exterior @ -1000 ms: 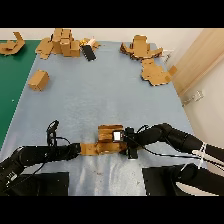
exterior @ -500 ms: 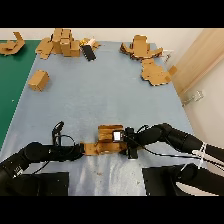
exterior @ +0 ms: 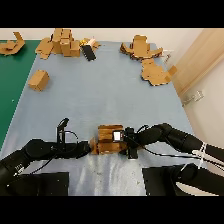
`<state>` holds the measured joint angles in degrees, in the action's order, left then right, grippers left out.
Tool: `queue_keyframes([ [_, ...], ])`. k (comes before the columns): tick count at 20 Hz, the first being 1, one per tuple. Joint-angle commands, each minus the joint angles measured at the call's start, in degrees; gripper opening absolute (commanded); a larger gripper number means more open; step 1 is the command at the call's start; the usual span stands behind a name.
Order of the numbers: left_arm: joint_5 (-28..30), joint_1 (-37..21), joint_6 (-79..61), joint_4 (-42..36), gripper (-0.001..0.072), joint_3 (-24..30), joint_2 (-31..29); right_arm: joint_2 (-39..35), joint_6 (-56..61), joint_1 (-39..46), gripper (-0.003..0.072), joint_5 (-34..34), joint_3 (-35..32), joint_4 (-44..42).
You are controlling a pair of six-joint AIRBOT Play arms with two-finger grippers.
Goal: Fold the box.
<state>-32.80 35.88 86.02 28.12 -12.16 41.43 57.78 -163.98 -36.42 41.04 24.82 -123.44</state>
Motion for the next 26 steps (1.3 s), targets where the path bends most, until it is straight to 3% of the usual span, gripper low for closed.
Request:
queue_keyframes([
  [1,4.87,5.11,3.96,-0.28,0.0007,-0.85,0.07,0.02,0.0,0.0,0.0469,0.0,-0.02,0.02],
  [4,9.11,8.72,6.6,-0.31,0.0008,-1.73,0.5,0.02,0.0,0.0,0.0469,0.0,-0.02,0.02],
  [13,9.7,8.98,8.15,-0.35,0.0014,-1.95,0.59,0.02,0.0,0.0,0.0469,-0.02,-0.02,0.02],
  [14,9.66,8.87,8.15,-0.35,0.0089,-1.95,0.59,0.02,0.0,0.0,0.0469,-0.02,-0.02,0.02],
  [15,9.38,8.55,8.46,-0.42,0.032,-1.95,0.59,0.02,0.0,0.0,0.0469,-0.02,-0.02,0.02],
  [16,8.85,7.87,8.5,-0.5,0.0347,-1.97,0.59,0.02,0.0,0.0,0.0469,-0.02,-0.02,0.02],
  [26,-0.24,-0.9,4.57,-0.37,0.035,-2.6,0.59,0.02,0.0,0.0,0.0469,-0.02,-0.02,0.02],
])
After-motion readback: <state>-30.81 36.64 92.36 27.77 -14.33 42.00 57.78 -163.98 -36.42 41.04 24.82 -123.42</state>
